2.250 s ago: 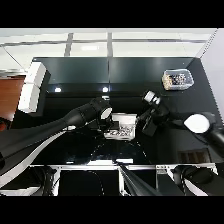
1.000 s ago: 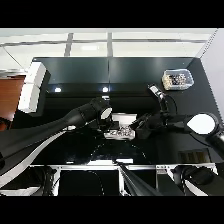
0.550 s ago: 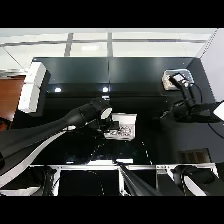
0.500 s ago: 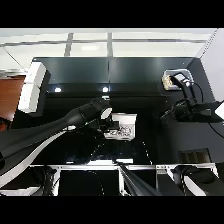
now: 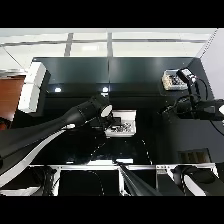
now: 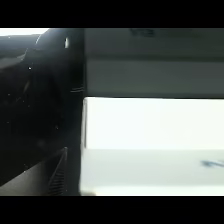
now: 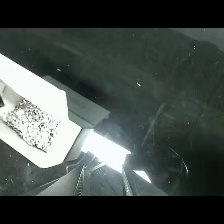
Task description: Fold the box and place the chain.
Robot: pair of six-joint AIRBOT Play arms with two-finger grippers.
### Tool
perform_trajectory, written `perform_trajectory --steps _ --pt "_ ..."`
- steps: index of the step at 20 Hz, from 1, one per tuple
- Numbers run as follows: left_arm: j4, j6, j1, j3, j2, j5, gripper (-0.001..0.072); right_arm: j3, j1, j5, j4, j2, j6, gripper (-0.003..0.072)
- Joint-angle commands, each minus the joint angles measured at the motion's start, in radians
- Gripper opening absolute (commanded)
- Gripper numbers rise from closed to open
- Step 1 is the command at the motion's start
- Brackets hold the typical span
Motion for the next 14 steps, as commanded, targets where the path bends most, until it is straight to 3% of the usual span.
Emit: perform_trajectory --steps 1,5,7,9,11,12,14 --pt "0.085 0.082 0.001 0.059 0.055 -0.045 0.0465 0.001 -0.002 -0.005 0.009 0.001 0.000 0.0273" --pt "0.316 0.209 0.002 0.042 0.289 -0.134 0.0464 0.001 -0.001 -0.004 0.009 0.001 0.001 0.0273" --pt "0.456 0.210 0.042 -0.045 0.426 -0.143 0.0464 0.001 -0.001 -0.004 0.009 0.001 0.001 0.0273" --pt "0.439 0.156 0.167 -0.182 0.559 -0.101 0.0464 0.001 -0.001 -0.005 0.009 0.001 0.001 0.0273" --pt "0.289 0.113 0.336 -0.359 0.665 0.044 0.0464 0.001 -0.001 -0.005 0.009 0.001 0.018 0.0273" --pt "0.127 0.145 0.428 -0.459 0.698 0.174 0.0464 0.001 -0.001 -0.005 0.009 0.001 0.034 0.0273" --pt "-0.302 0.461 0.576 -0.622 0.689 0.382 0.0465 0.001 -0.001 -0.005 0.009 0.001 0.042 0.0273"
